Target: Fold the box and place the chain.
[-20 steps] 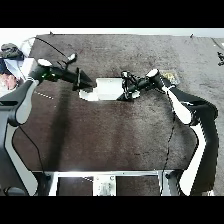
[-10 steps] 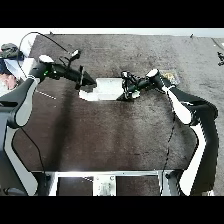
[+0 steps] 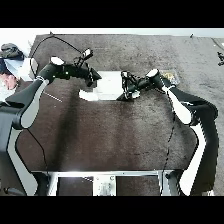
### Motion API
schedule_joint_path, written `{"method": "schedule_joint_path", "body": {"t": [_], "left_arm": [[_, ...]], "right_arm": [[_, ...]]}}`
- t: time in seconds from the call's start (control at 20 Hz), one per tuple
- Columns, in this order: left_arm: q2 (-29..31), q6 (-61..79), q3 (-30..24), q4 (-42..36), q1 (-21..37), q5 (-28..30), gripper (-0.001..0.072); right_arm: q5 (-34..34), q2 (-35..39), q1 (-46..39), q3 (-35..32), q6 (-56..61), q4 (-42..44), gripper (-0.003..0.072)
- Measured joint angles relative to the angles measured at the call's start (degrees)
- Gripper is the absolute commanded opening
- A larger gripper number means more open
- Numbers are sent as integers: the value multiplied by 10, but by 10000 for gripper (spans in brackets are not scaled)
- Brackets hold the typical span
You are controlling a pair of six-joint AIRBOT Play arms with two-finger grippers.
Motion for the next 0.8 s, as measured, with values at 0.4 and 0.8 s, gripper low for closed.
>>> {"method": "schedule_joint_path", "body": {"t": [0.4, 0.8], "left_arm": [[-28, -5, -14, -4, -3, 49, 13], [-46, -5, -13, -13, -3, 55, 12]], "right_arm": [[0, 0, 0, 0, 0, 0, 444], [0, 0, 0, 0, 0, 0, 444]]}}
